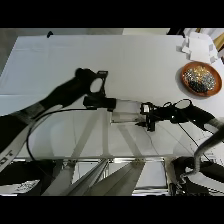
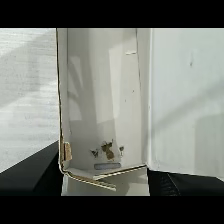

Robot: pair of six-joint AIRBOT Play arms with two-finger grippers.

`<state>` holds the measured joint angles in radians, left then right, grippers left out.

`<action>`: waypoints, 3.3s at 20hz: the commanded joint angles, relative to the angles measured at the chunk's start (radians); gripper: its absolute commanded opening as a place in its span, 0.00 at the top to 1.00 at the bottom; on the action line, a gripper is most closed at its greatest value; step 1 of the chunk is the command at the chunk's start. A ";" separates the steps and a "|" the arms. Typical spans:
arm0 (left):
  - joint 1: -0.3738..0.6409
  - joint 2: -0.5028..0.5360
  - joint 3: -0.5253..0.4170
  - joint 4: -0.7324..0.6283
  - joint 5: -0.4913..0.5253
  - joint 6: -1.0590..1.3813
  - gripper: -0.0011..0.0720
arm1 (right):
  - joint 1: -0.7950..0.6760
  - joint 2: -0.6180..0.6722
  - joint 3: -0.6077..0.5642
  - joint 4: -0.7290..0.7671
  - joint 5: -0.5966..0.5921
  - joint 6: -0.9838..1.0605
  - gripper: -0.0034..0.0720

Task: Fold the box and place the chain.

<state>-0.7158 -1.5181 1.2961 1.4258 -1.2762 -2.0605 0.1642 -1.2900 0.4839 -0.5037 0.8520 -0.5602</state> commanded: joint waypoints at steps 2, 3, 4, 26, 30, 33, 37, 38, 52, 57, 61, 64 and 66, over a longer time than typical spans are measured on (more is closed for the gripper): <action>0.103 0.057 0.000 -0.091 -0.030 0.397 0.09 | 0.000 0.000 0.000 0.004 0.000 0.002 0.42; 0.124 0.059 -0.001 -0.109 -0.042 0.555 0.09 | 0.000 0.000 0.000 0.004 0.000 0.002 0.42; 0.146 0.061 -0.008 -0.124 -0.051 0.780 0.09 | 0.000 0.000 0.000 0.004 0.000 0.002 0.42; 0.200 -0.045 -0.397 -0.766 0.341 2.236 0.03 | 0.000 0.000 0.000 0.004 0.000 0.002 0.42; 0.164 -0.045 -0.397 -0.768 0.346 2.231 0.03 | 0.000 0.000 0.000 0.004 0.000 0.002 0.42; 0.153 -0.046 -0.397 -0.768 0.357 2.201 0.03 | 0.000 0.000 0.000 0.004 0.000 0.002 0.42; 0.150 -0.071 -0.397 -0.792 0.393 2.104 0.03 | 0.000 0.000 0.000 0.004 0.000 0.002 0.42; 0.146 -0.076 -0.397 -0.793 0.402 2.082 0.03 | 0.000 0.000 0.000 0.003 0.000 0.002 0.42; 0.128 -0.101 -0.397 -0.729 0.422 2.082 0.53 | 0.000 0.000 0.000 0.003 0.000 0.002 0.42; 0.153 -0.099 -0.408 -0.713 0.438 2.087 0.04 | 0.000 0.000 0.000 0.004 0.000 0.002 0.42; 0.160 -0.092 -0.422 -0.716 0.439 2.123 0.04 | 0.000 0.000 0.000 0.003 0.000 0.002 0.42; 0.183 -0.040 -0.473 -0.761 0.455 2.236 0.03 | 0.000 0.000 0.000 0.004 0.000 0.002 0.42; 0.193 -0.019 -0.505 -0.796 0.457 2.315 0.03 | 0.000 0.000 0.000 0.003 0.000 0.002 0.42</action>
<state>-0.5396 -1.5723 0.8284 0.6777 -0.8051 0.1440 0.1638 -1.2900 0.4839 -0.5018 0.8551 -0.5617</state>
